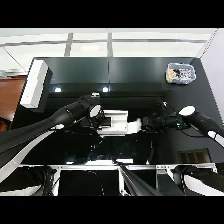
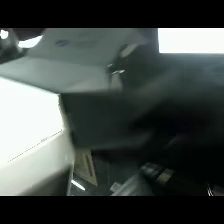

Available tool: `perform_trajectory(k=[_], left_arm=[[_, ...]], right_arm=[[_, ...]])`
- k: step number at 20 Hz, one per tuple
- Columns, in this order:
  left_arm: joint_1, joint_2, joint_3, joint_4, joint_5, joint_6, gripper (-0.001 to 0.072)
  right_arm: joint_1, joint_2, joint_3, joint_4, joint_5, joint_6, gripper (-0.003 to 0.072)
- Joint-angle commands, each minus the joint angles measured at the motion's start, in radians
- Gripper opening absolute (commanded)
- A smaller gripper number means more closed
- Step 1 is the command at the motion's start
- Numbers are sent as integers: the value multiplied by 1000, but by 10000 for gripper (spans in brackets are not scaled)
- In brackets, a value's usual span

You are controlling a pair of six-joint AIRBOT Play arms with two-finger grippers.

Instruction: Fold the box and place the chain.

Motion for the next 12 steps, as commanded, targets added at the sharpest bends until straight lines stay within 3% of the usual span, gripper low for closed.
perform_trajectory(k=[1, 9, 11, 12], left_arm=[[1, 0, 1, 0, 0, 0, 27], [1, 0, 1, 0, 0, 0, 27], [1, 0, 1, 0, -1, 0, 27], [1, 0, 1, 0, -1, 0, 27]], right_arm=[[18, -4, 72, 20, 101, -49, 487], [152, -4, 203, 17, 80, 68, 464], [180, -4, 215, -21, 73, 122, 352], [193, -4, 221, -64, 67, 155, 353]])
